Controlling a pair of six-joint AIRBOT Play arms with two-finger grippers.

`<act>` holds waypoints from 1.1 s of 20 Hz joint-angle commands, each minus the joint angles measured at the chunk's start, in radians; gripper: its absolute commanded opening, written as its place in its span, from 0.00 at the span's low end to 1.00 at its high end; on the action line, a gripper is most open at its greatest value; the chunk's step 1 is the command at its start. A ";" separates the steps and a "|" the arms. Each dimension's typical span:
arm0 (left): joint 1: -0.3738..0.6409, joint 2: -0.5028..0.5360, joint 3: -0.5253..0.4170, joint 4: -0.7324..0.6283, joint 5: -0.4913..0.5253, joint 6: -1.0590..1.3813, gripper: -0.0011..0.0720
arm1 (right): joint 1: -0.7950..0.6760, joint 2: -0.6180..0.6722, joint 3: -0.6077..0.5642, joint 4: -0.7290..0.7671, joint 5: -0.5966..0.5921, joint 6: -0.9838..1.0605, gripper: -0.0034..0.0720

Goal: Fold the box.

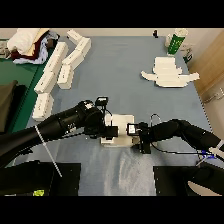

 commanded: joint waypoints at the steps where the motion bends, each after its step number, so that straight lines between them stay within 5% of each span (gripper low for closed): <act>1: 0.003 -0.009 -0.007 -0.016 0.032 0.005 0.54 | 0.000 0.001 0.000 0.000 0.000 0.000 0.63; 12: 0.008 -0.081 0.009 -0.047 -0.018 0.020 0.50 | 0.000 0.001 0.000 0.000 0.000 0.000 0.63; 22: 0.000 -0.198 0.090 0.068 -0.079 -0.090 0.50 | 0.000 0.001 0.000 0.000 0.000 0.000 0.63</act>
